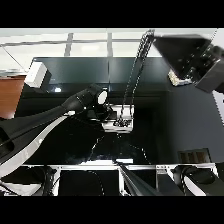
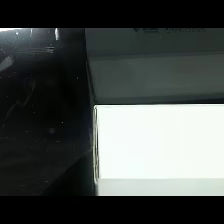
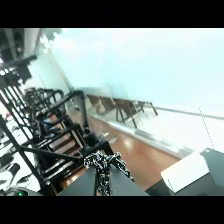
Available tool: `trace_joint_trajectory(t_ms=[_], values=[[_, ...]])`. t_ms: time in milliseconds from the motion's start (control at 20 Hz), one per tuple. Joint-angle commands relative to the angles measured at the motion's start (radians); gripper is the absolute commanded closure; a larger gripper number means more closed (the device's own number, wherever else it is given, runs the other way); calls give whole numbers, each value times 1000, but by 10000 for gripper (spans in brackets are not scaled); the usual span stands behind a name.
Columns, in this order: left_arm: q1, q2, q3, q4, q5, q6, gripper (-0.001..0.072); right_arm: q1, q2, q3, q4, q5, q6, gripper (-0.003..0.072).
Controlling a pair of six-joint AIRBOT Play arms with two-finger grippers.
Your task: Fold the box and place the chain.
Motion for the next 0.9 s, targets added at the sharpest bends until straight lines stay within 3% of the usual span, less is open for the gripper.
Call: trace_joint_trajectory(t_ms=[0, 300, 600, 850], values=[[1, 0, 0, 0, 0, 0, 684, 2, -13, 3, -60, 3, 53, 670], [1, 0, 0, 0, 0, 0, 684, 41, -64, -107, -568, 72, 385, 670], [1, 0, 0, 1, 0, 0, 684, 83, -64, -325, -588, 16, 447, 669], [1, 0, 0, 1, 0, 0, 684, 97, -65, -347, -596, -32, 447, 669]])
